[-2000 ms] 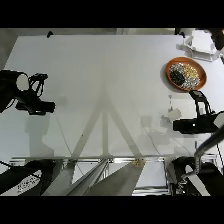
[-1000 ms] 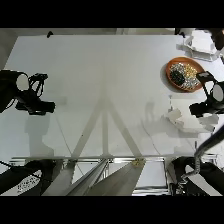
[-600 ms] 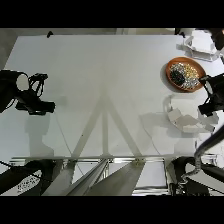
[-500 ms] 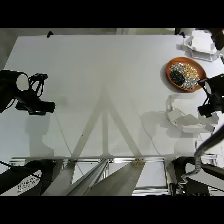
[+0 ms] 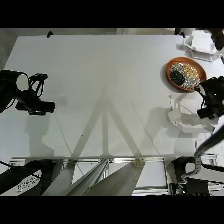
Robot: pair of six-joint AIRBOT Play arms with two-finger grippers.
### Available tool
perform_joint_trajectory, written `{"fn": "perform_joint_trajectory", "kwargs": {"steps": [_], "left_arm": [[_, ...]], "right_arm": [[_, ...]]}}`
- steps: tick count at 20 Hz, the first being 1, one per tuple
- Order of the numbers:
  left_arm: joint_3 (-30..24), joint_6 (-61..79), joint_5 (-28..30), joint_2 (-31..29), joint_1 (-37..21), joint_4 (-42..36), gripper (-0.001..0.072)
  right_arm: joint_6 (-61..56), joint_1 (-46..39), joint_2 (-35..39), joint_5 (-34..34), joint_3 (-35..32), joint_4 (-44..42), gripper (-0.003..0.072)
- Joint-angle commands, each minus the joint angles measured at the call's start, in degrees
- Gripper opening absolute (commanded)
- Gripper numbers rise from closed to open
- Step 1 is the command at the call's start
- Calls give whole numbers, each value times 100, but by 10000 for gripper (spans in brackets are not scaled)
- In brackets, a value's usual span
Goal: Fold the box and place the chain.
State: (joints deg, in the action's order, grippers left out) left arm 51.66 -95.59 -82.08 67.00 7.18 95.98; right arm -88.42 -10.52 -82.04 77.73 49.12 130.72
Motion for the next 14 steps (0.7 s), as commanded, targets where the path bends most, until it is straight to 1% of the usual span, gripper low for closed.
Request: {"fn": "perform_joint_trajectory", "kwargs": {"steps": [1,4,7,9,12,13,14], "left_arm": [[-2,2,2,-4,-4,0,12],[-2,2,2,-4,-4,2,12],[-2,2,2,-4,-4,0,12],[-2,4,2,-4,-4,2,12],[-2,2,2,-4,-4,2,12],[-2,4,2,-4,-4,0,12],[-2,4,2,-4,-4,2,12]], "right_arm": [[4,-9,-129,50,4,2,9],[317,173,9,127,4,-339,7],[490,756,487,-4,4,-1088,7],[468,1137,901,-260,2,-2103,7],[448,1510,1572,-1102,-13,-4312,7],[463,1681,1794,-1392,-22,-4874,6],[490,1893,2000,-1668,-22,-5178,6]]}}
